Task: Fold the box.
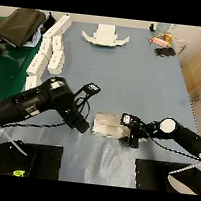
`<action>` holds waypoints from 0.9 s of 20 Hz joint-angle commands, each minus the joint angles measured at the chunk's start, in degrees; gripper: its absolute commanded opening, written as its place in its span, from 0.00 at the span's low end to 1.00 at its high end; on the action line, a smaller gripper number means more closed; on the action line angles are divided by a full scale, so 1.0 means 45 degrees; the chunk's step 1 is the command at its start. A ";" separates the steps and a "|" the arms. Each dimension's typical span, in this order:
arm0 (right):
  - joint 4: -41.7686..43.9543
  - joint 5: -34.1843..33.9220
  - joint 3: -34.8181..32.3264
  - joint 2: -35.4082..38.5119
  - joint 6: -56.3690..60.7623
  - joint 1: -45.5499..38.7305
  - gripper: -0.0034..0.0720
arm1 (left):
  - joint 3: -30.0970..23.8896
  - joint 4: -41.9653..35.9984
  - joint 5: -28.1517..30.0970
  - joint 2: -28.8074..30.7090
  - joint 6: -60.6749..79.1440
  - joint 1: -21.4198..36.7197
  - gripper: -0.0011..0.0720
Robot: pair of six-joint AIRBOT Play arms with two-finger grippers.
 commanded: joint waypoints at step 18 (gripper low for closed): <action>0.0005 0.0005 0.0005 0.0000 0.0005 -0.0005 0.72 | -0.6766 -1.2371 0.9442 -0.0763 2.6282 0.3798 0.97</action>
